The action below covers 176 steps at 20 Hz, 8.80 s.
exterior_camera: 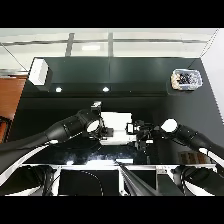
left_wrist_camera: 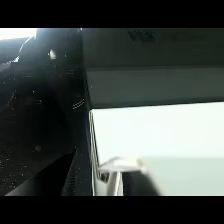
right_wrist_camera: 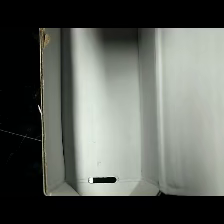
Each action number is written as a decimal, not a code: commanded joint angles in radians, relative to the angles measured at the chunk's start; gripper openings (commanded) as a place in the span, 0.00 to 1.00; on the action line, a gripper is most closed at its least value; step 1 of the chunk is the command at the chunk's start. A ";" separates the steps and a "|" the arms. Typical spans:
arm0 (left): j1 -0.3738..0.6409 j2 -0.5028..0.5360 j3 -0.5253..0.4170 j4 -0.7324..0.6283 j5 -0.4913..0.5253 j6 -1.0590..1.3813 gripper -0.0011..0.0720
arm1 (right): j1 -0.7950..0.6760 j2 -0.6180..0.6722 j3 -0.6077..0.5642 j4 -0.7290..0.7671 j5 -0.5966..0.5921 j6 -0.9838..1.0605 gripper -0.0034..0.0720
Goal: Fold the box and place the chain.
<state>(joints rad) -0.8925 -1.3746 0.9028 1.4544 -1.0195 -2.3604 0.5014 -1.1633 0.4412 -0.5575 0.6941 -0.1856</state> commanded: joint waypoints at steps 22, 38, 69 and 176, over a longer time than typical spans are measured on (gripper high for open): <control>-0.022 -0.027 0.057 0.026 -0.037 -0.051 0.15 | 0.000 0.000 0.000 0.000 0.000 0.000 0.68; -0.022 -0.027 0.057 0.072 -0.082 -0.050 0.05 | -0.002 0.171 0.002 -0.290 0.085 0.238 0.93; -0.022 -0.027 0.057 0.055 -0.047 -0.049 0.05 | 0.035 0.012 0.002 0.138 -0.047 0.157 0.45; -0.022 -0.027 0.057 0.052 -0.089 -0.049 0.05 | -0.526 0.158 0.409 -1.413 -0.086 2.280 1.00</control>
<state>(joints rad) -0.9150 -1.4017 0.9596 1.5063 -1.1088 -2.4107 0.1883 -0.9112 0.8482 -2.0918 0.8730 2.1014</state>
